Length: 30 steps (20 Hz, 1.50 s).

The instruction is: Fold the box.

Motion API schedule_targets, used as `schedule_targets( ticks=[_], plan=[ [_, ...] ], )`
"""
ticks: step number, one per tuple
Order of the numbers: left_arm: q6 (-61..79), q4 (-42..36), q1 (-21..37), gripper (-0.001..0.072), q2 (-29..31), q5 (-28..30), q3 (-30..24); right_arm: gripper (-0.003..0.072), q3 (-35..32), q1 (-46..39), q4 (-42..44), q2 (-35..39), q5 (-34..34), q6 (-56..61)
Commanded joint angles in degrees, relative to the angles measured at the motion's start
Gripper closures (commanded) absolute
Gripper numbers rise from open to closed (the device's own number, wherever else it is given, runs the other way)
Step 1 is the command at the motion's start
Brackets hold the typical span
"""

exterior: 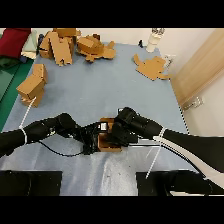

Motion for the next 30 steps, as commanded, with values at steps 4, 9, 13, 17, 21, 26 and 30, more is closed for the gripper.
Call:
schedule_targets(
  ticks=[4,9,13,17,21,26,30],
  plan=[
    [0.0,0.0,0.0,0.0377,0.0,0.0,0.0,0.0445,0.0,0.0,0.1,0.0,-2.3,-0.5],
    [0.0,0.0,0.0,0.0377,0.0,0.0,0.0,0.0444,0.1,0.0,0.5,0.8,-3.1,-0.5],
    [0.0,0.0,0.0,0.0377,0.0,0.0,0.0,0.0445,0.1,0.0,0.5,3.0,-2.2,-0.4],
    [0.0,0.0,0.0,0.0377,0.0,0.0,0.0,0.0445,0.1,0.0,0.5,4.5,-3.9,0.3],
    [0.0,0.0,0.0,0.0377,0.0,0.0,0.0,0.0445,0.1,0.0,0.5,6.1,-3.1,0.9],
    [0.0,0.0,0.0,0.0377,0.0,0.0,0.0,0.0445,0.1,0.0,0.5,9.6,-1.4,1.4],
    [0.0,0.0,0.0,0.0377,0.0,0.0,0.0,0.0465,0.1,0.0,0.5,12.7,-0.4,2.3]
  ],
)
